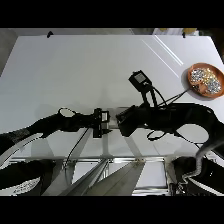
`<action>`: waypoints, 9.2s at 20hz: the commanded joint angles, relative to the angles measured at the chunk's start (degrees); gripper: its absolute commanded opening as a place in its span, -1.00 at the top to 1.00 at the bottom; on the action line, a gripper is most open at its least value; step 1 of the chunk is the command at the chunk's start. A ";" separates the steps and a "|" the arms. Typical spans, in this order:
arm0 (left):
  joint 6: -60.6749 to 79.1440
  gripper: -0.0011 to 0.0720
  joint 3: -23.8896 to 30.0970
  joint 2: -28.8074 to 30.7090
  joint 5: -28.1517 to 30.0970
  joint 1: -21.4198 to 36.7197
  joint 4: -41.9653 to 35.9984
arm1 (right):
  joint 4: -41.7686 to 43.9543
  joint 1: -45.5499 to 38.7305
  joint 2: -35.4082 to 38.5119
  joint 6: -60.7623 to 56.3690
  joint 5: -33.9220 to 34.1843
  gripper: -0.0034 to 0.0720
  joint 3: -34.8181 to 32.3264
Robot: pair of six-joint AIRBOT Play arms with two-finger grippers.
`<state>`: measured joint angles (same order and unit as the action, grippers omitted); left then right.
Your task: Fold the box and place the chain.
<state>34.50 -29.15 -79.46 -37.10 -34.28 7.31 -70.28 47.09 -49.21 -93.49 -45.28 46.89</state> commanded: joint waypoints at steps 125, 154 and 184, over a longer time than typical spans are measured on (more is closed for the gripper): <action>0.00 0.40 0.00 0.02 0.02 -0.02 0.02 | -11.52 -30.95 -27.47 5.22 -4.26 0.12 0.48; 0.00 0.40 0.00 0.02 0.00 -0.02 0.02 | -6.54 -30.97 -10.86 7.43 -14.19 0.87 0.48; 0.00 0.40 0.00 0.02 0.00 -0.02 0.00 | 3.61 -12.37 -6.97 20.79 -9.75 0.10 -0.55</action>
<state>34.48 -29.15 -79.46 -37.10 -34.28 7.31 -60.58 34.02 -55.44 -69.45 -55.11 46.33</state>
